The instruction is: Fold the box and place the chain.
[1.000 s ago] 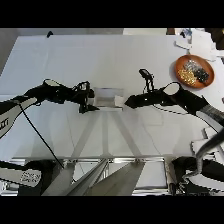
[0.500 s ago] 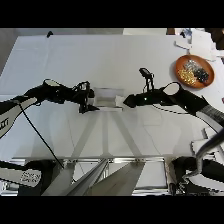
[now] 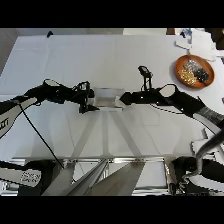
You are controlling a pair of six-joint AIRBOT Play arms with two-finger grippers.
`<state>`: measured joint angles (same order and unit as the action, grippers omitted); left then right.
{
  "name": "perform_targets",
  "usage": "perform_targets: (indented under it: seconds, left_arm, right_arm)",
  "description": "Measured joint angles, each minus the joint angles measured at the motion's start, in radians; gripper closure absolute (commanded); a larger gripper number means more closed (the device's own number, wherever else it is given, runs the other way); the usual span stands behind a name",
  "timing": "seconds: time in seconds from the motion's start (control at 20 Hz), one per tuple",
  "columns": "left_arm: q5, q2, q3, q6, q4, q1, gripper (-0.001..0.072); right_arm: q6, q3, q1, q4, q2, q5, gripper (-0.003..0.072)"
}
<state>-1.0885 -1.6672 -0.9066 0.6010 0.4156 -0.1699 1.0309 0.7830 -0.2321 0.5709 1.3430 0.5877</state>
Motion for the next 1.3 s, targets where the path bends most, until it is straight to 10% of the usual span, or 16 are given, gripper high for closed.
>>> perform_targets:
  seconds: [1.3]
  left_arm:
    - [0.0, 0.0, 0.0, 0.0, 0.0, 0.0, 0.0315]
  right_arm:
    - [0.133, 0.0, -0.098, 0.134, 0.0, -0.125, 0.0296]
